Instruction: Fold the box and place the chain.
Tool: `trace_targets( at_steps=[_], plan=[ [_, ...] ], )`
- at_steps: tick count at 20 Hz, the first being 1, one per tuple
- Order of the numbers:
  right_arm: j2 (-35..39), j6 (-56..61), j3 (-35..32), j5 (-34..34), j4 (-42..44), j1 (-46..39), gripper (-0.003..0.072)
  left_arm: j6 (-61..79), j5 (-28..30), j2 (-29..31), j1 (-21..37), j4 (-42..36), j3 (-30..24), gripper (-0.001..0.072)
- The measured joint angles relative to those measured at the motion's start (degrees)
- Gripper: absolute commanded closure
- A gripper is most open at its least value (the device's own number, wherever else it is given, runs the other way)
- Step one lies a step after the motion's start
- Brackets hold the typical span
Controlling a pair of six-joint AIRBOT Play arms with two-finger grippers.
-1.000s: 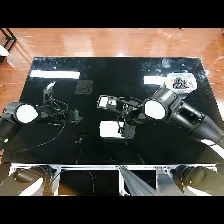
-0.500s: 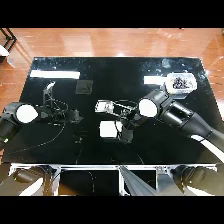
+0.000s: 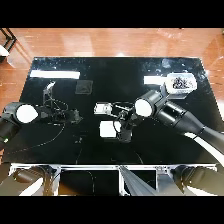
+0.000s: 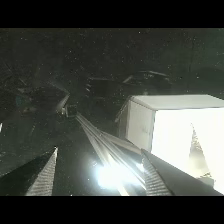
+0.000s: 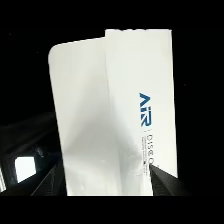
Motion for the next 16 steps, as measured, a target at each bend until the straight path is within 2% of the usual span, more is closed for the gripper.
trace_targets(
  at_steps=[16],
  plan=[
    [-1.6, -0.2, 0.0, -0.7, -1.6, 1.6, -0.0018, 0.0, 0.0, 0.0, 0.0, 0.4, 0.0, 0.0079]
  ],
)
